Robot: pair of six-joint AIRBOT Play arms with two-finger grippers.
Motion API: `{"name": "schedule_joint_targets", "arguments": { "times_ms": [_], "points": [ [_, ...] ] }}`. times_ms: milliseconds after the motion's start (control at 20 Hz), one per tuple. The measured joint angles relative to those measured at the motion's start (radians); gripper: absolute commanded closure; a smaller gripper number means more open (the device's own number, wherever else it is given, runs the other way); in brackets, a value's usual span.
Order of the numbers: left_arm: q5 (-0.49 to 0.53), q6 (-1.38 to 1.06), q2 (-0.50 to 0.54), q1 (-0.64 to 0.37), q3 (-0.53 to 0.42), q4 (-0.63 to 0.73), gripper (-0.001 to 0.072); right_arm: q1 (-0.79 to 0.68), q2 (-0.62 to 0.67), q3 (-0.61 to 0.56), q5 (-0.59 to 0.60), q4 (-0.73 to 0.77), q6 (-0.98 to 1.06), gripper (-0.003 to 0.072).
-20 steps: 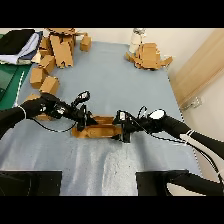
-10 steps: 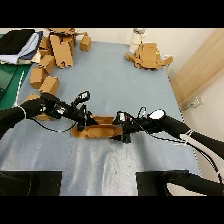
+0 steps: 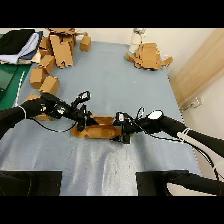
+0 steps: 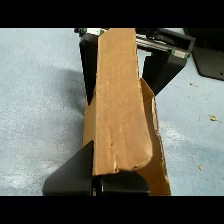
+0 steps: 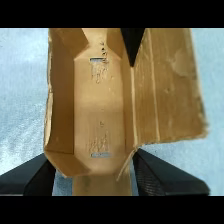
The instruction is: Fold the box.
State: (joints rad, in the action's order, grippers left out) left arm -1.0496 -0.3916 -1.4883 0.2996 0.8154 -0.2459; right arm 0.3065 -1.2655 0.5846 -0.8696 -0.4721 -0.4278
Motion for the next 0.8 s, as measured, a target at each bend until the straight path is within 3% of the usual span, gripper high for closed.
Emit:
{"name": "schedule_joint_targets", "arguments": {
  "times_ms": [800],
  "points": [
    [0.001,0.0,0.0,0.0,0.0,0.0,0.0696,0.001,-0.005,0.0,0.039,0.003,0.0,0.0012]
  ]
}}
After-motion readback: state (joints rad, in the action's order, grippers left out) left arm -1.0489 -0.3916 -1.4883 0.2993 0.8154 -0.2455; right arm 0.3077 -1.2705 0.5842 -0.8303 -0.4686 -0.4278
